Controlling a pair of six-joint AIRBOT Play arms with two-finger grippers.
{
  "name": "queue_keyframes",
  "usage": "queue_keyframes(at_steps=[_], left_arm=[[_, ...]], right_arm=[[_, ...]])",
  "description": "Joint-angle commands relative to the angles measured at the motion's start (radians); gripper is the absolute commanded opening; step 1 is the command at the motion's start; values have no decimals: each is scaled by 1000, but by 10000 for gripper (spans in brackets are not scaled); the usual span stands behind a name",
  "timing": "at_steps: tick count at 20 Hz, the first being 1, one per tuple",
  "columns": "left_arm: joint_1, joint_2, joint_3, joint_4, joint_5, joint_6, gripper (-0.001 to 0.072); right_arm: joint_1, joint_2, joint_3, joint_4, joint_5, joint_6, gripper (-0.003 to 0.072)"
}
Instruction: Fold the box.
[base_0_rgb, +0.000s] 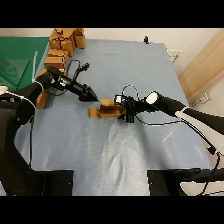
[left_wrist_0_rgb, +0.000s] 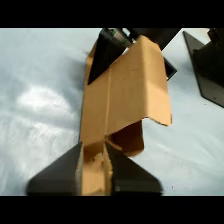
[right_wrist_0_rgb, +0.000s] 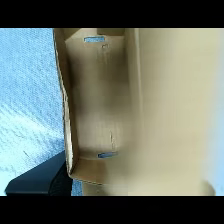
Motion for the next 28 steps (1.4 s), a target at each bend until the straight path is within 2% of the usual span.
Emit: queue_keyframes(at_steps=[1, 4, 5, 8, 11, 14, 19, 22, 28], left_arm=[[64, 71, 4, 106, -56, -45, 14], [62, 160, -14, 116, -191, -150, 10], [36, 205, -40, 127, -182, -150, 9], [-91, 327, -120, 171, -45, -146, 9], [-234, 335, -130, 214, 0, -201, 9], [-330, 319, -129, 273, 185, -208, 9], [-341, 292, -128, 241, 407, -235, 11], [-343, 280, -128, 241, 581, -225, 12], [-343, 201, -127, 242, 674, -211, 11]], right_arm=[[-1, -1, 0, 1, -4, 0, 455], [-1, -1, 0, 1, -8, 0, 454], [-1, -1, 0, 2, -8, 0, 454], [-1, -1, 0, 2, -8, 1, 454], [-1, -1, 0, 2, -8, 1, 454], [-1, -1, 0, 2, -9, 3, 454], [-1, -1, 0, 2, -9, 3, 454], [-1, -1, 0, 2, -9, 2, 454], [-1, -1, 0, 2, -8, 2, 454]])
